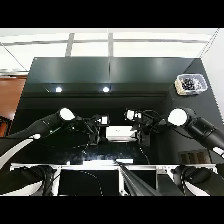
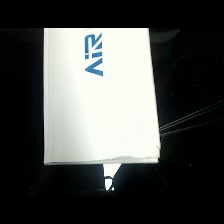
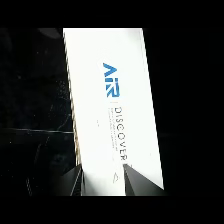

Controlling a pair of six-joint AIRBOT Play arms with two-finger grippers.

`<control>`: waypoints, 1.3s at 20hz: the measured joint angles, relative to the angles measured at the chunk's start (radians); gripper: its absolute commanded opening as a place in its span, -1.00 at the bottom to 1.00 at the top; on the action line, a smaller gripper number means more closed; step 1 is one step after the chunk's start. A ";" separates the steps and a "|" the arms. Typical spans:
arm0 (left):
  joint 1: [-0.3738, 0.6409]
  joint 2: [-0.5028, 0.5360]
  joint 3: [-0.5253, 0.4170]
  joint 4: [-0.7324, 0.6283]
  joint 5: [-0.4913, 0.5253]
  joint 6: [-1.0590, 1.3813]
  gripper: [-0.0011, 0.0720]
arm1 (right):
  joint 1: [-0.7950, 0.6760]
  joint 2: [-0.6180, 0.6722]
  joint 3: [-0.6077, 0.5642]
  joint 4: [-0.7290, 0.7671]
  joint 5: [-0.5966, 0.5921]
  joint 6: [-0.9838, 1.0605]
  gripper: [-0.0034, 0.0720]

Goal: Fold the box and place the chain.

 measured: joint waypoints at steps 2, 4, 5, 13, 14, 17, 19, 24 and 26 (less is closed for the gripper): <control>0.000 0.000 0.000 0.000 0.000 0.000 0.16 | 0.000 0.000 0.000 0.000 0.000 0.009 -0.08; 0.000 0.000 0.000 0.000 0.000 0.000 0.16 | 0.000 0.003 0.002 -0.005 0.002 0.026 -0.08; 0.000 0.000 0.000 0.000 0.000 0.000 0.16 | 0.000 0.005 0.003 -0.007 0.003 0.034 -0.08; 0.000 0.000 0.000 0.000 -0.002 -0.002 0.16 | 0.000 0.045 0.014 -0.006 0.002 0.084 -0.09; 0.000 0.000 0.000 0.000 -0.002 -0.002 0.16 | 0.000 0.058 0.018 -0.005 0.004 0.104 -0.09; 0.000 0.000 0.000 0.000 -0.002 -0.002 0.16 | -0.027 0.103 0.022 -0.004 0.015 0.242 -0.86; 0.000 0.000 0.000 0.000 -0.002 -0.002 0.16 | -0.074 0.121 0.017 0.005 0.036 0.380 -0.88; 0.000 0.000 0.000 0.000 -0.002 -0.002 0.16 | -0.162 0.119 -0.092 0.349 0.082 0.500 -0.88; 0.000 0.000 0.000 0.000 -0.002 -0.002 0.16 | -0.172 0.091 -0.137 0.492 0.085 0.500 -0.88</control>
